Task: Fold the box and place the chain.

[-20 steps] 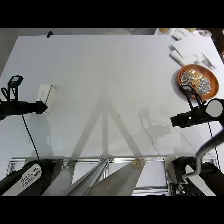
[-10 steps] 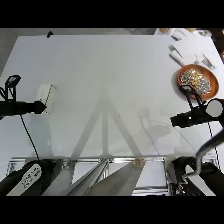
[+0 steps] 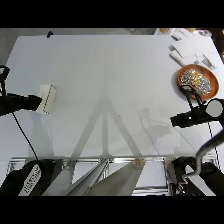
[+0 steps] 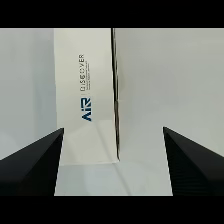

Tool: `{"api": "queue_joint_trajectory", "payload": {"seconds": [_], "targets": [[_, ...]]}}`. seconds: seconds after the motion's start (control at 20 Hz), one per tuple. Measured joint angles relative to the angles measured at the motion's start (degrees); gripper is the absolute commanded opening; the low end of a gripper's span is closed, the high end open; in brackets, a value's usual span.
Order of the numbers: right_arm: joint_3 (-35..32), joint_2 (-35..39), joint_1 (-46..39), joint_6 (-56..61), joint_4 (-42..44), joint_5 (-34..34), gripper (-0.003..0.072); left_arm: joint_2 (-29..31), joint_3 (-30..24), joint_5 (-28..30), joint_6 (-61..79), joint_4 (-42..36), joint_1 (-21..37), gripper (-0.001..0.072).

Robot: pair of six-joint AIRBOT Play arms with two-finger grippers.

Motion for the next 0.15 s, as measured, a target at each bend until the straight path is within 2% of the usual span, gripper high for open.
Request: {"api": "queue_joint_trajectory", "payload": {"seconds": [0.15], "targets": [[0.00,0.00,0.00,-0.02,0.00,0.00,0.0020,0.70,0.00,0.11,-0.13,0.02,-0.59,0.0694]]}}
